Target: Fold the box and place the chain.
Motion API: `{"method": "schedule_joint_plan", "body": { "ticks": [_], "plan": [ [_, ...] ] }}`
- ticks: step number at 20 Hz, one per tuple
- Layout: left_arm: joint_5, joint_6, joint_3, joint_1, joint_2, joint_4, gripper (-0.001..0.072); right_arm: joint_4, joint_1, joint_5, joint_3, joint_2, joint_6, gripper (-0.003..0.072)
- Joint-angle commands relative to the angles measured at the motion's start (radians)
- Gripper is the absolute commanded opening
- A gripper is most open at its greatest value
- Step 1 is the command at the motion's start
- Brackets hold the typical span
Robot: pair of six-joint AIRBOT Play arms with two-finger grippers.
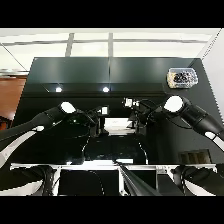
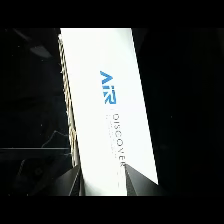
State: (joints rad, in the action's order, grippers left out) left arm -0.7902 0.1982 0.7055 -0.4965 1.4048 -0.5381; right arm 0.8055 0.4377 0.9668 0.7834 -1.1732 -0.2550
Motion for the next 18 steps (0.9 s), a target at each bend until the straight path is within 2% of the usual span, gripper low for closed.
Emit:
{"method": "schedule_joint_plan", "body": {
  "ticks": [1,2,15,18],
  "plan": [
    [0.0,0.0,0.001,0.0,0.0,0.0,0.0355,0.0,0.001,0.005,0.0,-0.001,-0.004,0.0339],
    [0.0,0.0,0.001,0.0,0.0,0.0,0.0354,0.0,0.001,0.005,0.0,-0.001,-0.003,0.0371],
    [0.0,0.0,0.001,0.0,0.0,0.0,0.0355,-0.002,0.0,0.018,-0.029,0.0,-0.041,0.0367],
    [0.0,0.0,0.001,0.0,0.0,0.0,0.0355,-0.001,-0.005,0.042,0.011,0.048,-0.192,0.0367]
  ]
}}
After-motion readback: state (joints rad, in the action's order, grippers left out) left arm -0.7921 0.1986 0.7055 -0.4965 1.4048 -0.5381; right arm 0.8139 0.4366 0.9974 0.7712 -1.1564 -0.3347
